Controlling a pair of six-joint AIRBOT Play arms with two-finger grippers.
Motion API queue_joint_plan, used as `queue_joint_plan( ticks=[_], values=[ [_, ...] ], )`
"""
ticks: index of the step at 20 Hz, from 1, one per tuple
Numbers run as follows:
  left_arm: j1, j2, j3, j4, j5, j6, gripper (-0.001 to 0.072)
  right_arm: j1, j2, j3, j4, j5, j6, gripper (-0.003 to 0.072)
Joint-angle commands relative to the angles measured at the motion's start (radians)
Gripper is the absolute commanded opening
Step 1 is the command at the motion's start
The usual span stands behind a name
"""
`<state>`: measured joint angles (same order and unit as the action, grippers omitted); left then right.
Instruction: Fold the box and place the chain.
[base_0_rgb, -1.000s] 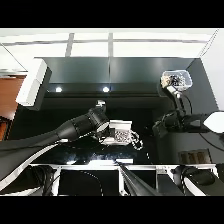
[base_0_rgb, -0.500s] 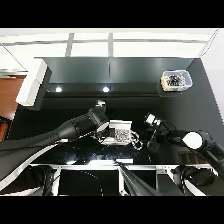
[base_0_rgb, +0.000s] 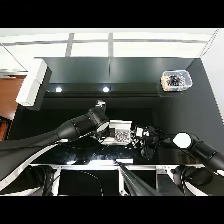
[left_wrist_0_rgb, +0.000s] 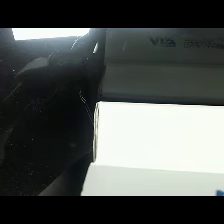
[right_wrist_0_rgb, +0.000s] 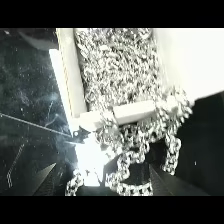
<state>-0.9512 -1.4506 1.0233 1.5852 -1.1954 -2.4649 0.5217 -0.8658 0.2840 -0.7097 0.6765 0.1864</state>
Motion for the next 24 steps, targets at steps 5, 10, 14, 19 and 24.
queue_joint_plan(
  ticks=[5, 10, 14, 19, 24],
  values=[
    [0.000, 0.000, 0.000, 0.000, -0.003, 0.000, 0.0029, 0.016, -0.068, -0.001, 0.001, -0.053, -0.028, 0.0715],
    [0.000, 0.000, 0.000, 0.001, -0.012, 0.000, 0.0028, 0.016, -0.070, -0.001, -0.073, -0.050, -0.027, 0.0714],
    [0.000, 0.000, 0.000, 0.000, -0.014, 0.000, 0.0028, 0.016, -0.070, 0.000, -0.072, -0.029, -0.027, 0.0150],
    [0.000, 0.000, 0.000, 0.000, -0.019, 0.000, 0.0029, 0.011, -0.045, 0.038, -0.084, -0.006, 0.076, 0.0013],
    [0.000, 0.000, 0.000, 0.000, -0.019, 0.000, 0.0028, -0.037, 0.021, 0.182, -0.193, 0.164, 0.275, 0.0013]
  ],
)
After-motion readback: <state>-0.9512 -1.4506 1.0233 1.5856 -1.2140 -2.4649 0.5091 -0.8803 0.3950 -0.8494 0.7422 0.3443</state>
